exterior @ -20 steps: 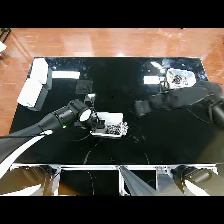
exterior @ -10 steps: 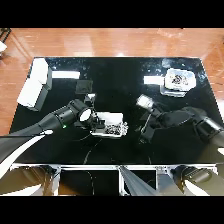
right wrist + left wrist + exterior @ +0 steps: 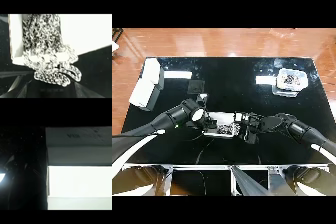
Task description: Fold the box and place the chain.
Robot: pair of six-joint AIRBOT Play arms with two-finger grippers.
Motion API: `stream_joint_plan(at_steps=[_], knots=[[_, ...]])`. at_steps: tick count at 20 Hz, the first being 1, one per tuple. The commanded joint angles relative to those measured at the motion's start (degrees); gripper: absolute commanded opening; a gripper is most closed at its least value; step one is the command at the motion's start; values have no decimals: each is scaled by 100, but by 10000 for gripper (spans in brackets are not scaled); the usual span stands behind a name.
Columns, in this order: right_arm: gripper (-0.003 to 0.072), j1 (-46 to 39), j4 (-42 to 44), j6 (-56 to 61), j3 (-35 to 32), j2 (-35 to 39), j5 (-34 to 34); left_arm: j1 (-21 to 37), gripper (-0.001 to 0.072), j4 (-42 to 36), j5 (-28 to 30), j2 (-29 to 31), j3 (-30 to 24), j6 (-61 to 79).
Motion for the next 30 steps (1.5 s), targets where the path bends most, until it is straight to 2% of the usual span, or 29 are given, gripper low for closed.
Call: stream_joint_plan(at_steps=[1, 4, 9, 16, 17, 18, 20, 21, 22, 25, 30], knots=[[705, 48, 229, -343, -4, -164, 74, 7, 24, 4, -55, 0, -2, 0], [704, 50, 350, -343, -4, -201, 90, 7, 24, 20, -52, 0, -2, 0], [704, 323, 367, -343, -2, -356, 710, 7, 24, 20, -52, 0, -2, 0], [702, 459, 240, -341, -2, -490, 1078, 7, 23, 22, -50, 0, -2, 0], [586, 459, 243, -343, -2, -490, 1062, 7, 24, 22, -50, 0, -2, 0], [434, 459, 245, -341, -2, -490, 1045, 7, 23, 22, -52, 0, -2, 0], [201, 457, 234, -341, -2, -487, 942, 7, 23, 22, -52, 0, -2, 0], [129, 459, 216, -341, -2, -485, 881, 7, 23, 22, -55, 2, -2, 0], [25, 457, 214, -330, -2, -474, 780, 7, 23, 22, -55, 2, -2, 0], [25, 446, 153, -2, -2, -337, 503, 7, 24, 22, -52, 2, -2, 0], [24, 446, -643, 1644, -2, 553, 337, 7, 23, 22, -46, 2, -2, 0]])
